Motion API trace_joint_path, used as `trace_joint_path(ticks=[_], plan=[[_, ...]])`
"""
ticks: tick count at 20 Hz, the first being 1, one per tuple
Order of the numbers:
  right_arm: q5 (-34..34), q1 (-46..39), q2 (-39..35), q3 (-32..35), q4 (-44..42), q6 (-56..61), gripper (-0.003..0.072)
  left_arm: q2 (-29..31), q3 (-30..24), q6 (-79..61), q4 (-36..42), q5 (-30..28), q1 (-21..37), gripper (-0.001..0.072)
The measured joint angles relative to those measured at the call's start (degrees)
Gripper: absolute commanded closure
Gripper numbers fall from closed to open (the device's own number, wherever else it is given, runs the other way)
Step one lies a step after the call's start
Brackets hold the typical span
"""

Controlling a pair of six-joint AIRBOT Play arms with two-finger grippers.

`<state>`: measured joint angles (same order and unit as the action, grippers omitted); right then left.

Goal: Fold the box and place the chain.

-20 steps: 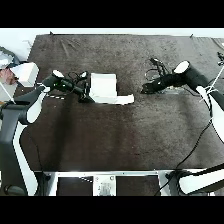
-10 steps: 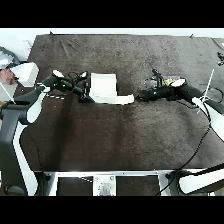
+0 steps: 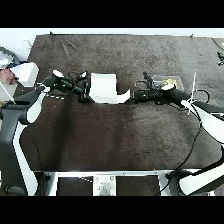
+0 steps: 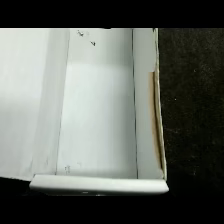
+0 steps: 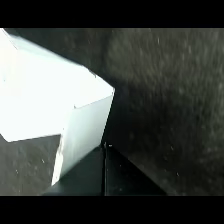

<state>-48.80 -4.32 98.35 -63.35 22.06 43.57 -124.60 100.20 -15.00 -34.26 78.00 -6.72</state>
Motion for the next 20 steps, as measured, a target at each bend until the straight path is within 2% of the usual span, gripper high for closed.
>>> trace_joint_path(ticks=[1, 4, 5, 6, 13, 20], plan=[[0.48, 0.2, -0.57, 0.0, -0.28, -0.04, 0.0471, 0.0, 0.0, 0.0, 0.0, 0.0, 0.0, 0.0339], [2.23, 1.05, -1.49, -0.39, -0.68, 0.87, 0.045, 0.0, 0.0, 0.0, 0.0, 0.0, 0.0, 0.034], [2.45, 1.62, -1.6, -0.72, -0.68, 1.09, 0.0329, 0.0, 0.0, 0.0, 0.0, 0.0, 0.0, 0.034], [2.47, 2.23, -1.68, -1.14, -0.61, 1.38, 0.0248, 0.0, 0.0, 0.0, 0.0, 0.0, 0.0, 0.0339], [3.65, 6.01, -1.86, -6.29, 6.71, 6.36, 0.024, 0.0, 0.0, 0.0, 0.0, 0.0, 0.0, 0.0339], [4.07, 9.88, -1.84, -10.58, 18.6, 17.25, 0.0241, 0.0, 0.0, 0.0, 0.0, 0.0, 0.0, 0.034]])
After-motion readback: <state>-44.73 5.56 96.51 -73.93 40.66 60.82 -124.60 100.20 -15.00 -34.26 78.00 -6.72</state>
